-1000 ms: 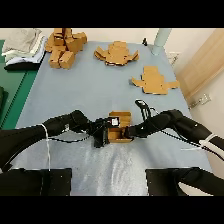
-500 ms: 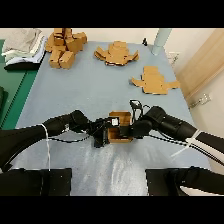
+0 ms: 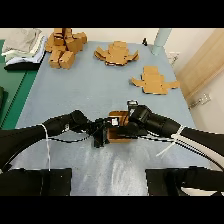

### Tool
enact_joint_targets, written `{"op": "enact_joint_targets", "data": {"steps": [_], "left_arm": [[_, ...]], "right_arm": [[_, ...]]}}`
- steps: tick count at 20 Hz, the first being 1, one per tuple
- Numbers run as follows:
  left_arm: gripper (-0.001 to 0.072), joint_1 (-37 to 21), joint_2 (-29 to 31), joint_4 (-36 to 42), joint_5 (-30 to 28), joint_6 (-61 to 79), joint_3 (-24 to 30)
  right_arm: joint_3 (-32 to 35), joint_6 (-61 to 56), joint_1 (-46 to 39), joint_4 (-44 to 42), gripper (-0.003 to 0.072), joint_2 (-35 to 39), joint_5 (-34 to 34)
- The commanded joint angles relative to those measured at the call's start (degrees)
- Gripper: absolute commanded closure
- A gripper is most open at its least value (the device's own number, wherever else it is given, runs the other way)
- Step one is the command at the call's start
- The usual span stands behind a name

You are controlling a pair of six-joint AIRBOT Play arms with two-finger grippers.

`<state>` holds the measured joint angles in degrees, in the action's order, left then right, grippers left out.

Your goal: Fold the box.

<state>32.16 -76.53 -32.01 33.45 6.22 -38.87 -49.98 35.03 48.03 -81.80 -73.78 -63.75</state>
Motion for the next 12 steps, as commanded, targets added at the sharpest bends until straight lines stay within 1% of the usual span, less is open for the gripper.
{"op": "enact_joint_targets", "data": {"steps": [1, 2, 3, 4, 7, 8, 9, 10, 11, 12], "left_arm": [[0.0257, 0.00, 0.04, 0.09, 0.02, -0.04, -0.07], [0.0257, 0.00, 0.04, 0.09, 0.04, -0.04, -0.07], [0.0257, 0.00, 0.04, 0.07, 0.04, -0.04, -0.07], [0.0257, 0.00, 0.04, 0.09, 0.02, -0.04, -0.07], [0.0258, 0.00, 0.04, 0.09, 0.02, -0.04, -0.07], [0.0258, 0.00, 0.04, 0.07, 0.04, -0.04, -0.07], [0.0257, 0.00, 0.04, 0.09, 0.04, -0.04, -0.07], [0.0257, 0.00, 0.04, 0.09, 0.02, -0.04, -0.07], [0.0258, 0.00, 0.04, 0.07, 0.04, -0.04, -0.07], [0.0258, 0.00, 0.04, 0.07, 0.04, -0.04, -0.07]], "right_arm": [[-0.52, -0.39, 0.22, 1.11, 0.0683, -0.55, -1.29], [-0.55, -0.02, 0.22, 0.79, 0.0642, -0.50, -1.27], [-0.55, -0.04, 0.22, 0.76, 0.0364, -0.39, -1.27], [-0.55, -0.02, 0.22, 0.74, 0.0258, -0.17, -1.27], [-0.76, -0.02, 0.17, 1.05, 0.0259, 0.44, -1.29], [-0.79, -0.04, 0.15, 1.05, 0.0285, 0.44, -1.29], [-0.76, -0.04, 0.15, 1.03, 0.0422, 0.39, -1.33], [-0.76, -0.02, 0.17, 1.03, 0.0593, 0.39, -1.31], [-0.76, -0.02, 0.15, 1.01, 0.0683, 0.39, -1.31], [-0.76, 0.09, 0.17, 1.01, 0.0683, 0.39, -1.29]]}}
